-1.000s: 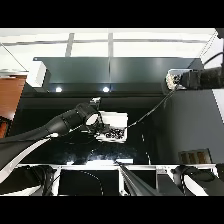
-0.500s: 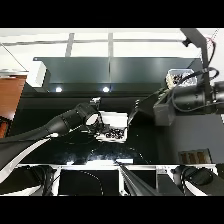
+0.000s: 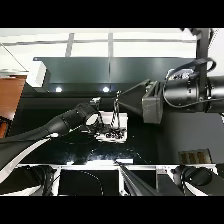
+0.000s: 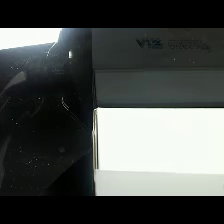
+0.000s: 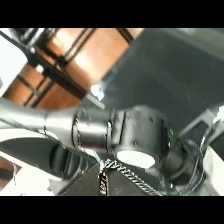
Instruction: Fold the box and place the chain.
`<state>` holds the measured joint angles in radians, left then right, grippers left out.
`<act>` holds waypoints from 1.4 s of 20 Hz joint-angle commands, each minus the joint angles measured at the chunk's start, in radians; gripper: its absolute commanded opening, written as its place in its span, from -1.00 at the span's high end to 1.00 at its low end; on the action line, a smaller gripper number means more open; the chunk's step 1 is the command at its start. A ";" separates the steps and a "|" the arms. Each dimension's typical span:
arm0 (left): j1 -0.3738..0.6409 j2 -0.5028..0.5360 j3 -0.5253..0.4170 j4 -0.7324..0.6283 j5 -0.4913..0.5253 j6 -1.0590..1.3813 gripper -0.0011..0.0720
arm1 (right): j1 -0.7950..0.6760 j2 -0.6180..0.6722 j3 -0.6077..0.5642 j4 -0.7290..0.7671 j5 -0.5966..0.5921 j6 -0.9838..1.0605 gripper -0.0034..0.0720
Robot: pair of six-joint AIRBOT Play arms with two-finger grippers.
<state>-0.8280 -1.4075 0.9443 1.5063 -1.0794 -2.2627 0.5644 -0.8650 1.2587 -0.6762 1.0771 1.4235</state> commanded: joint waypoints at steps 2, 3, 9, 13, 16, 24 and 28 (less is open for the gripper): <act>0.000 -0.001 0.000 0.000 0.001 0.000 0.89 | 0.013 -0.031 -0.008 -0.054 0.018 0.024 0.89; 0.000 -0.001 0.000 0.000 0.001 0.000 0.89 | 0.020 -0.041 -0.032 -0.072 0.027 0.024 0.89; 0.000 -0.001 0.000 0.000 0.001 0.000 0.89 | 0.078 -0.125 -0.297 -0.079 -0.088 0.072 0.89; 0.000 -0.001 0.000 0.000 0.001 0.000 0.89 | 0.096 -0.202 -0.318 -0.219 -0.096 0.106 0.89; 0.000 -0.001 0.000 0.000 0.001 0.000 0.89 | 0.097 -0.205 -0.319 -0.332 -0.081 0.166 0.88; 0.000 -0.007 0.000 -0.001 0.006 0.006 0.89 | -0.003 -0.164 -0.273 -0.334 0.042 0.146 -0.30; 0.000 -0.003 0.035 0.010 -0.037 -0.053 0.90 | -0.195 -0.016 -0.262 -0.372 0.105 0.140 -0.30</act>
